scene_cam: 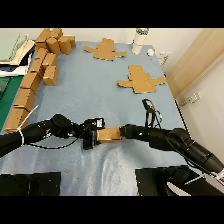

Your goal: Fold the box.

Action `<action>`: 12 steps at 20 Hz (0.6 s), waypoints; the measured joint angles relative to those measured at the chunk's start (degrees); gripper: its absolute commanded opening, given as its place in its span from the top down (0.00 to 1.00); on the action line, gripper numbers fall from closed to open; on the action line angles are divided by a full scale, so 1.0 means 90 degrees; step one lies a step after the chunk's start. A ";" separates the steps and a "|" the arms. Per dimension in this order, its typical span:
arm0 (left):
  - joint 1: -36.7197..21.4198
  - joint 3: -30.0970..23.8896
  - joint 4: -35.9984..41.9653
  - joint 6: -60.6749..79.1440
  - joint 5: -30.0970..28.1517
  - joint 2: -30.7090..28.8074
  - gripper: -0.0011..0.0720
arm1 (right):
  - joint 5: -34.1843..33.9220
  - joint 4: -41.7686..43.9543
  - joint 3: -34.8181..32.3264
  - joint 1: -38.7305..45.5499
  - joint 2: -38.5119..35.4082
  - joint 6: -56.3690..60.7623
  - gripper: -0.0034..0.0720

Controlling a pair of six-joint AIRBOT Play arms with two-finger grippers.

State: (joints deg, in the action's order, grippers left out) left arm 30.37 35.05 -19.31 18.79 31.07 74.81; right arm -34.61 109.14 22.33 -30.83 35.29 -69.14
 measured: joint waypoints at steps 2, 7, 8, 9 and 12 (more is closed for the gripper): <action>0.0000 0.0000 0.0000 0.0000 0.0000 0.0000 0.18 | -0.0454 -0.0384 0.0291 0.0478 0.0209 0.0085 0.95; 0.0000 0.0000 0.0000 0.0000 0.0000 0.0000 0.18 | -0.1593 -0.0804 0.1880 0.1600 0.1902 -0.0593 0.95; 0.0000 0.0000 -0.0002 0.0000 0.0000 0.0000 0.18 | -0.1851 -0.0848 0.2317 0.1741 0.2358 -0.0843 0.95; 0.0000 0.0000 0.0000 0.0000 0.0000 0.0000 0.18 | -0.2089 -0.0877 0.2793 0.1848 0.2844 -0.1173 0.95; 0.0000 0.0000 0.0000 0.0000 0.0000 0.0000 0.18 | -0.2582 -0.0962 0.4012 0.1945 0.4002 -0.2198 0.95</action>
